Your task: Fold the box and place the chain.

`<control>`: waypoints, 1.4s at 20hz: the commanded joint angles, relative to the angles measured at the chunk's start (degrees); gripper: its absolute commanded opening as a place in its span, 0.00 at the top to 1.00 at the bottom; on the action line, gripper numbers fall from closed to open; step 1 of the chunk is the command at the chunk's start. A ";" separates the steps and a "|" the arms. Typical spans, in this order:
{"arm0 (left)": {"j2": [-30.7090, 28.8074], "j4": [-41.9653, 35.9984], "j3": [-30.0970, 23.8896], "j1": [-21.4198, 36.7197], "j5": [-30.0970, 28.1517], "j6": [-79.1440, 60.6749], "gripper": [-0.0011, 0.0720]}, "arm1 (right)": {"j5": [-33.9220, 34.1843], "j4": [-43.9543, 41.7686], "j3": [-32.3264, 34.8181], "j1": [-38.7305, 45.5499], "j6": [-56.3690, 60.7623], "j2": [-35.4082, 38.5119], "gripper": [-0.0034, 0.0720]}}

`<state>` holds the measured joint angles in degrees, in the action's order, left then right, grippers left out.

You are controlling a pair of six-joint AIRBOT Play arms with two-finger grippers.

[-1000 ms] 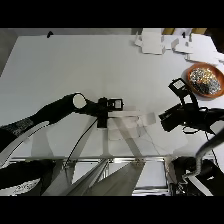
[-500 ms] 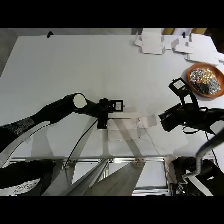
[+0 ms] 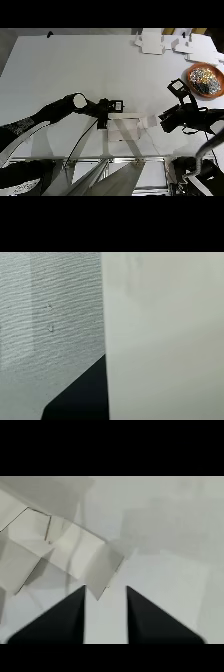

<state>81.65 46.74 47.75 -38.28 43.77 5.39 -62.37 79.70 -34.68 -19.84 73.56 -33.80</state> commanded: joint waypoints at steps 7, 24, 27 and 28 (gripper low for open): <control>-0.02 0.02 0.00 -0.02 -0.02 0.00 0.97 | -1.29 -20.96 11.06 -3.34 -35.89 -0.09 0.94; -0.02 0.04 0.00 -0.02 0.22 0.00 0.97 | 35.91 -7.32 24.65 -26.88 -50.10 -2.21 0.10; -0.02 0.02 0.00 -0.02 0.22 0.00 0.97 | 37.64 -6.16 24.74 -26.88 -50.07 -5.55 0.10; -0.02 0.02 0.00 -0.02 0.22 0.00 0.97 | 39.08 -6.21 24.74 -26.88 -50.10 -6.54 0.10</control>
